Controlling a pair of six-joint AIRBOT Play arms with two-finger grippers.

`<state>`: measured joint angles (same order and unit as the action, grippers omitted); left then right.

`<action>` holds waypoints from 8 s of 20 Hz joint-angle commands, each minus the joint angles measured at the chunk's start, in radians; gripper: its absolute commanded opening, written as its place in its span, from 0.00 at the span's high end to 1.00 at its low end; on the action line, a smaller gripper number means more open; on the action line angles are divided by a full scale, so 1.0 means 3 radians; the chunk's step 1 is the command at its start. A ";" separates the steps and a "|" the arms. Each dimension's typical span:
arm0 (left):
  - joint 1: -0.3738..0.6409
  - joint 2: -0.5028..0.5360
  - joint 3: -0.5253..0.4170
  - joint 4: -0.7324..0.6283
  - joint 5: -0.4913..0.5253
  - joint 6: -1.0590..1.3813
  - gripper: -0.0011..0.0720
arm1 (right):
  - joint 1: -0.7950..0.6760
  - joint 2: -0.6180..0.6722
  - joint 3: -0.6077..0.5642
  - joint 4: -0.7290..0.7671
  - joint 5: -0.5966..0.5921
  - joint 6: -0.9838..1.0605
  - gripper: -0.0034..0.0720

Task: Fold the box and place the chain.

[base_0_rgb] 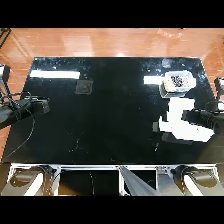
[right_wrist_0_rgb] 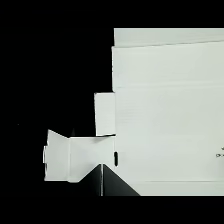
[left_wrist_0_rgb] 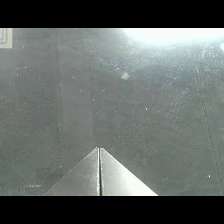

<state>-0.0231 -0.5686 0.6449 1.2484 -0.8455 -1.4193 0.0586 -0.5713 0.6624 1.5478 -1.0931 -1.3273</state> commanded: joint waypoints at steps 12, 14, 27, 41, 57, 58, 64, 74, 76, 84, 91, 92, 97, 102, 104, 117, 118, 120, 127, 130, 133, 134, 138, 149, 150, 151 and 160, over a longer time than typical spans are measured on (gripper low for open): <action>-0.0001 0.0003 -0.0001 0.0001 0.0001 0.0000 0.95 | -0.0003 -0.0003 0.0000 0.0000 0.0001 0.0001 0.93; -0.0001 0.0001 -0.0001 0.0000 0.0019 0.0000 0.95 | -0.0003 -0.0003 0.0000 0.0000 0.0001 0.0001 0.93; -0.0009 -0.0299 0.0000 -0.0678 0.0228 -0.0018 0.14 | -0.0210 -0.0151 -0.0004 -0.0881 0.0607 0.0343 0.01; -0.0042 -0.0497 0.0000 -0.0918 0.0177 -0.0009 0.14 | -0.3915 -0.1748 0.0409 0.1637 -0.0052 -0.2097 0.01; -0.0042 -0.0556 0.0000 -0.1063 0.0169 -0.0009 0.14 | -0.3014 -0.2876 0.1284 0.0490 -0.0936 -0.2167 0.24; -0.0042 -0.0556 0.0000 -0.1063 0.0169 -0.0009 0.14 | -0.3063 -0.2886 0.1284 0.0635 -0.0928 -0.2241 0.24; -0.0042 -0.0556 0.0000 -0.1064 0.0159 -0.0009 0.14 | -0.3140 -0.3132 0.1363 0.0707 -0.0945 -0.2265 0.24; -0.0042 -0.0556 0.0000 -0.1064 0.0158 -0.0009 0.14 | -0.3522 -0.3169 0.1373 0.1155 -0.0978 -0.2354 0.42; -0.0042 -0.0556 0.0000 -0.1064 0.0158 -0.0009 0.14 | -0.3633 -0.3187 0.1373 0.1236 -0.1006 -0.2359 0.42; -0.0042 -0.0556 0.0000 -0.1066 0.0131 -0.0009 0.14 | -0.3665 -0.3396 0.1372 0.1386 -0.1143 -0.2459 0.50; -0.0042 -0.0556 0.0000 -0.1066 0.0046 -0.0009 0.14 | -0.3663 -0.3506 0.1372 0.1508 -0.1122 -0.2523 0.50; -0.0042 -0.0556 0.0000 -0.1066 0.0047 -0.0009 0.14 | -0.3663 -0.3508 0.1372 0.1516 -0.1123 -0.2528 0.50; -0.0042 -0.0556 0.0000 -0.1064 0.0048 -0.0009 0.14 | -0.3663 -0.3552 0.1372 0.1709 -0.1401 -0.2613 0.50; -0.0042 -0.0556 0.0000 -0.1064 0.0050 -0.0009 0.14 | -0.3663 -0.3555 0.1372 0.1766 -0.1489 -0.2633 0.51; -0.0042 -0.0556 0.0000 -0.1064 0.0050 -0.0009 0.14 | -0.3663 -0.3555 0.1372 0.1754 -0.1513 -0.2635 0.87; -0.0042 -0.0556 0.0000 -0.1080 0.0045 -0.0008 0.14 | -0.3393 -0.3366 0.1371 0.2166 -0.1682 -0.2847 0.93; -0.0042 -0.0556 0.0000 -0.1078 0.0043 -0.0008 0.14 | -0.3244 -0.3326 0.1371 0.2237 -0.1708 -0.2851 0.93; -0.0042 -0.0556 0.0000 -0.1076 0.0018 -0.0008 0.14 | -0.2895 -0.3227 0.1371 0.2258 -0.1710 -0.2869 0.93; -0.0043 -0.0577 -0.0001 -0.1165 -0.0177 0.0023 0.14 | -0.1598 -0.2759 0.1371 0.2903 -0.1668 -0.2712 0.93; -0.0042 -0.0668 -0.0001 -0.1167 -0.0315 0.0145 0.14 | -0.1007 -0.2235 0.1111 0.2960 -0.0983 -0.2734 0.93; -0.0042 -0.0795 -0.0001 -0.1167 -0.0263 0.0191 0.14 | -0.0482 -0.1568 0.0421 0.3079 0.0031 -0.2612 0.93; -0.0042 -0.0847 -0.0001 -0.1183 -0.0233 0.0209 0.14 | -0.0294 -0.1372 0.0167 0.3109 0.0305 -0.2522 0.93; -0.0042 -0.1176 -0.0001 -0.1602 -0.0184 0.0567 0.14 | 0.0364 -0.1027 -0.0595 0.3105 0.1258 -0.1911 0.93; -0.0042 -0.1509 0.0000 -0.1924 -0.0186 0.0899 0.14 | 0.0277 -0.1029 -0.0834 0.2869 0.1340 -0.1684 0.93; -0.0042 -0.1512 0.0000 -0.1924 -0.0186 0.0905 0.14 | 0.0342 -0.1029 -0.0835 0.2856 0.1356 -0.1699 0.93; -0.0042 -0.1513 0.0000 -0.1924 -0.0184 0.0907 0.14 | 0.0423 -0.1029 -0.0835 0.2856 0.1418 -0.1704 0.93; -0.0037 -0.1653 0.0000 -0.1877 -0.0074 0.0969 0.14 | 0.1411 -0.1029 -0.0987 0.2859 0.2461 -0.2083 0.93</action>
<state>-0.0353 -1.0420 0.6449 0.6750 -0.8913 -1.1374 0.3786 -0.8810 0.3820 2.4088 -0.4900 -1.8866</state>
